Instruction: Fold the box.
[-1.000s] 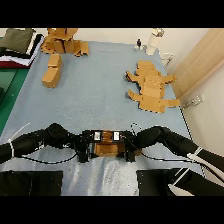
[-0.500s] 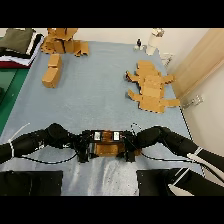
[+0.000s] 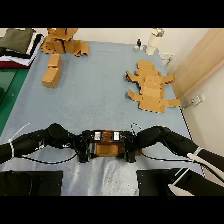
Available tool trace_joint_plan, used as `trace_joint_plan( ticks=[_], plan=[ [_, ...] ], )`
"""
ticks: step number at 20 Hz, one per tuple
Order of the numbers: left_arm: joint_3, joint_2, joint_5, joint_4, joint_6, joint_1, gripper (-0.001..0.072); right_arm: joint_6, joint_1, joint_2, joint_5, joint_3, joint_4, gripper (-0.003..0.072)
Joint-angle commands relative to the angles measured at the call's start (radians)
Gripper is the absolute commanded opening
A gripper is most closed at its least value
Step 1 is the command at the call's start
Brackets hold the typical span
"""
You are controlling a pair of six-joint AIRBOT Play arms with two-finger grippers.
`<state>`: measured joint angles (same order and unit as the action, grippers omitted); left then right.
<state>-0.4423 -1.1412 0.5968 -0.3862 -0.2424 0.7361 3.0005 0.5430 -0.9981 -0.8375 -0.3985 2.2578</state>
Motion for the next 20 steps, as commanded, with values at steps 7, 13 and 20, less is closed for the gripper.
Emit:
trace_joint_plan(
  ticks=[7,13,20],
  plan=[
    [0.0,0.0,-0.001,0.001,0.003,0.0,0.045,-0.323,-0.002,0.108,-0.081,-0.049,-0.224,0.072],
    [0.0,0.0,-0.001,0.001,0.003,0.0,0.045,-0.78,-0.001,0.293,-0.423,-0.049,-0.278,0.0716],
    [0.0,0.0,-0.001,0.001,0.003,0.0,0.0449,-1.461,0.0,0.42,-0.445,-0.039,-0.156,0.0705]
  ],
)
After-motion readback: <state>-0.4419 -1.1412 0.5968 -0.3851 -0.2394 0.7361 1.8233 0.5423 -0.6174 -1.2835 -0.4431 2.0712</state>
